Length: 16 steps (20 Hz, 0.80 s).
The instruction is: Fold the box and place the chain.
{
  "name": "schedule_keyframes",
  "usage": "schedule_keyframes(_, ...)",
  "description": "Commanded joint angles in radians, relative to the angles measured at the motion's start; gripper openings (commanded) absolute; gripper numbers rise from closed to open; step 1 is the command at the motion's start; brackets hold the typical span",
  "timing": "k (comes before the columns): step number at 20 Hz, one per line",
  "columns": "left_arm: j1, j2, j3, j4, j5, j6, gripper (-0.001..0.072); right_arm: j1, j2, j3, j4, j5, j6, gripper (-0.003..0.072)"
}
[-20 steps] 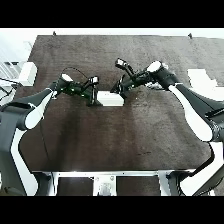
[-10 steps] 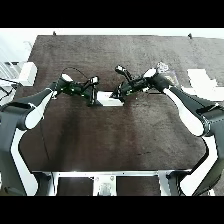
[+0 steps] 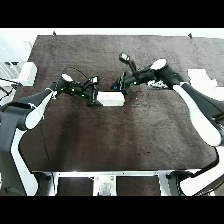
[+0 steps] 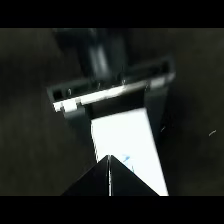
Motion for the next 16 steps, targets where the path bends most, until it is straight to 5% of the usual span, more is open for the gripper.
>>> schedule_keyframes(1,0.001,0.000,0.000,0.001,0.002,0.003,0.0476,-0.017,0.166,-0.030,0.024,-0.008,0.077,0.0010)
schedule_keyframes(9,0.001,0.000,0.000,0.001,0.002,0.003,0.0476,-0.147,0.646,-0.537,0.024,-0.248,0.156,0.0010)
schedule_keyframes(15,0.001,0.000,0.000,0.001,-0.004,0.003,0.0475,-0.224,0.755,-0.712,0.024,-0.279,0.156,0.0011)
schedule_keyframes(16,0.001,0.001,0.000,0.000,-0.003,-0.002,0.0389,-0.226,0.755,-0.720,0.024,-0.279,0.162,0.0011)
